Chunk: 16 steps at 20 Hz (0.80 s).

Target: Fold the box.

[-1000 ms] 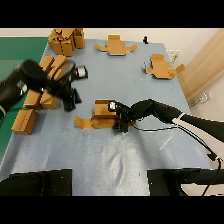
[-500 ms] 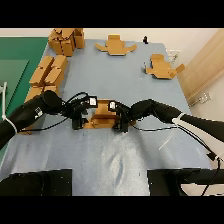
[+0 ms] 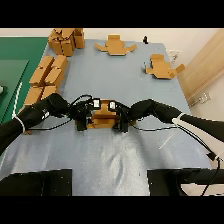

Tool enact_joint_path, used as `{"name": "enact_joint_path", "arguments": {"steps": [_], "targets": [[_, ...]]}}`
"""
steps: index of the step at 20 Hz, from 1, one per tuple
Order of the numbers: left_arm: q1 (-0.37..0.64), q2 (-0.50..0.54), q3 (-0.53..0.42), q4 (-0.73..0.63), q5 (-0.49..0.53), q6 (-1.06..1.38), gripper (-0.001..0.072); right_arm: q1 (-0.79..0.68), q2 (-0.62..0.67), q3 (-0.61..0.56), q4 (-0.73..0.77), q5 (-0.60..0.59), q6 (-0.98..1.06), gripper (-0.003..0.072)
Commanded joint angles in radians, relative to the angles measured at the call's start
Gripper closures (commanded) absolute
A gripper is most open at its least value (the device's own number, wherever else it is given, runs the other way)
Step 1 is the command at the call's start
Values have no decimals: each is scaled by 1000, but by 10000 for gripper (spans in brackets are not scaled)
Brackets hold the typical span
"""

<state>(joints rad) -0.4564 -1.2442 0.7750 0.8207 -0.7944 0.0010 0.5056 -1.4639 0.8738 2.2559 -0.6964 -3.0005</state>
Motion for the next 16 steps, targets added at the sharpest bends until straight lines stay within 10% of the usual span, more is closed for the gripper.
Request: {"name": "enact_joint_path", "arguments": {"steps": [1,16], "targets": [[-12,-3,0,-40,2,44,416,1,0,0,0,-7,0,341],[-30,-8,0,-134,22,97,417,1,0,0,0,-20,0,341]]}}
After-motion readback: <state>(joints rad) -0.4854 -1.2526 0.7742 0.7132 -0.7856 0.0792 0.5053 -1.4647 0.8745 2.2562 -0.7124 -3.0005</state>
